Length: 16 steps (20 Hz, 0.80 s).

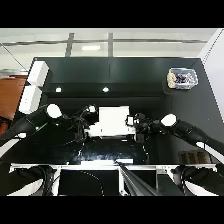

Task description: Fold the box and place the chain.

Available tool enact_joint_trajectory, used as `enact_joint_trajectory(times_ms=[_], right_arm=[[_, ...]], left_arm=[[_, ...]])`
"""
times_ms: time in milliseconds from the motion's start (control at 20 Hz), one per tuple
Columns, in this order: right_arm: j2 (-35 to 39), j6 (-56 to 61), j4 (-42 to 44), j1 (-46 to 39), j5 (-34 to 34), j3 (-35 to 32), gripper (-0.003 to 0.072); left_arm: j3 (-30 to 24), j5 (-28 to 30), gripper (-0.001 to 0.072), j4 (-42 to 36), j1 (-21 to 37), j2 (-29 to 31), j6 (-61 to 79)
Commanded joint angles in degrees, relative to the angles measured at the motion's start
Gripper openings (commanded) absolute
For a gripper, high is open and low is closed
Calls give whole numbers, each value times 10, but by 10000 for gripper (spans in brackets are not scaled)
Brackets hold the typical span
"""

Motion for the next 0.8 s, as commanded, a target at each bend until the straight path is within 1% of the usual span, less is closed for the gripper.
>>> enact_joint_trajectory(times_ms=[0, 150, 250, 450, 650, 750], right_arm=[[0, 0, 0, 1, 0, 0, 622], [0, 0, 0, 1, 0, 0, 622], [0, 0, 0, 1, 0, 0, 622], [0, 0, 0, 1, 0, 0, 622], [0, 0, 0, 1, 0, 0, 622], [0, 0, 0, 1, 0, 0, 622]], left_arm=[[0, 38, 588, 5, -30, -1, 44], [0, 80, 588, 5, -56, 0, 44], [0, 87, 587, 5, -60, 1, 43], [0, 62, 586, 14, -48, 21, 25], [0, 40, 585, 14, -13, 59, 25], [0, 28, 584, 14, 0, 68, 26]])
